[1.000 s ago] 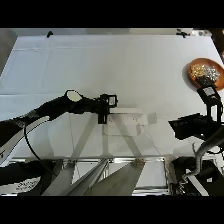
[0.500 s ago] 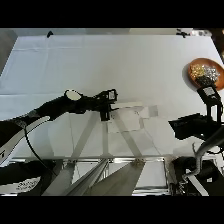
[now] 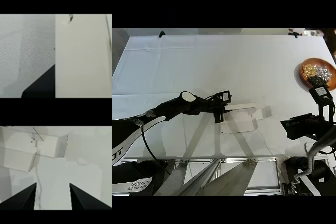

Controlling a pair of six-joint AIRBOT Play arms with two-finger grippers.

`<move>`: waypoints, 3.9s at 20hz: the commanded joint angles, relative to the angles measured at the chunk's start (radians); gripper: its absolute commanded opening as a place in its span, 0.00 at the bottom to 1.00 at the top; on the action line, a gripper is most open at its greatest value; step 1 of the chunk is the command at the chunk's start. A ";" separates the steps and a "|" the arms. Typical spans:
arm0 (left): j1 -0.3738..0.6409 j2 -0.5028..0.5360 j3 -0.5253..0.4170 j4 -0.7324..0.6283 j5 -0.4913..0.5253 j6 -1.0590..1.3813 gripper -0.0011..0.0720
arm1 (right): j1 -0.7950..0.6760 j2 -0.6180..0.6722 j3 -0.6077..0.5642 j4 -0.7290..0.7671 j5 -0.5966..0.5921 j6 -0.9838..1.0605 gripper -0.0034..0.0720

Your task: Fold the box and place the chain.

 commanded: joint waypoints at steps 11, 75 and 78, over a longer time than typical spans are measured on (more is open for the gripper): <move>-0.002 -0.004 -0.001 0.069 -0.075 -0.001 0.02 | 0.000 -0.001 0.000 0.000 0.000 0.000 0.65; -0.002 -0.004 -0.001 0.109 -0.103 -0.023 0.03 | 0.110 -0.221 -0.344 0.381 -0.394 -1.496 0.98; -0.002 -0.004 -0.001 0.109 -0.103 -0.023 0.03 | 0.246 -0.238 -0.419 0.396 -0.626 -1.495 0.98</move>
